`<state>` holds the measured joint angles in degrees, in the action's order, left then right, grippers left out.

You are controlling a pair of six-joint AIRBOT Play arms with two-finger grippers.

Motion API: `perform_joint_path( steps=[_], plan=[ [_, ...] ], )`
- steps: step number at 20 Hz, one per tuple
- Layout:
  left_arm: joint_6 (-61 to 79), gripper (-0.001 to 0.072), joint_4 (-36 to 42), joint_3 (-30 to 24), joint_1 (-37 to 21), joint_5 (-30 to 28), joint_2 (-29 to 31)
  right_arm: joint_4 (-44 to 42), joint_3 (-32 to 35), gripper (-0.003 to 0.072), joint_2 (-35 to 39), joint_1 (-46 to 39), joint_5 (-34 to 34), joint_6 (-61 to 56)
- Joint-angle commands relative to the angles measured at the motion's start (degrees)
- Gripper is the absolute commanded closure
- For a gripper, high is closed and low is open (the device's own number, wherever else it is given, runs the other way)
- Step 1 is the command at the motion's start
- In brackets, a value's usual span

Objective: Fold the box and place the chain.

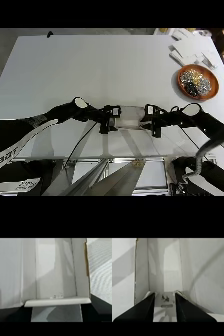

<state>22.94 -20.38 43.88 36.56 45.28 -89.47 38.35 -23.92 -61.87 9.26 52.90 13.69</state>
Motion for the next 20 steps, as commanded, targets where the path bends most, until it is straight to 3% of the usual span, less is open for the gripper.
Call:
perform_joint_path(
  steps=[1, 2, 8, 9, 10, 11, 15, 20],
  plan=[
    [0.0, 0.0620, 0.0, 0.0, 0.0, 0.0, 0.0, -1.2, 0.0, 0.0368, -0.8, 0.9, -1.5, 0.2],
    [0.0, 0.0620, 0.0, 0.0, 0.0, 0.0, 0.0, -0.9, 0.0, 0.0343, -0.4, 0.5, -1.3, -0.3],
    [0.0, 0.0620, 0.0, 0.0, 0.0, 0.0, 0.0, 6.1, 0.0, 0.0353, 9.3, -4.1, 3.0, -10.6],
    [0.0, 0.0620, 0.0, 0.0, 0.0, 0.0, 0.0, 7.7, 0.0, 0.0386, 11.6, -4.5, 5.0, -14.2],
    [0.0, 0.0620, 0.0, 0.0, 0.0, 0.0, 0.0, 8.2, 0.0, 0.0496, 13.6, -4.8, 6.3, -17.9],
    [0.0, 0.0620, 0.0, 0.0, 0.0, 0.0, 0.0, 8.1, 0.0, 0.0663, 15.4, -5.2, 7.4, -21.7],
    [0.0, 0.0620, 0.0, 0.0, 0.0, 0.0, 0.0, 5.6, -0.1, 0.0670, 19.5, -7.8, 7.1, -39.5],
    [0.0, 0.0620, 0.0, 0.0, 0.0, 0.0, 0.0, 5.8, -1.3, 0.0670, 19.7, -14.3, 5.1, -62.5]
  ],
)
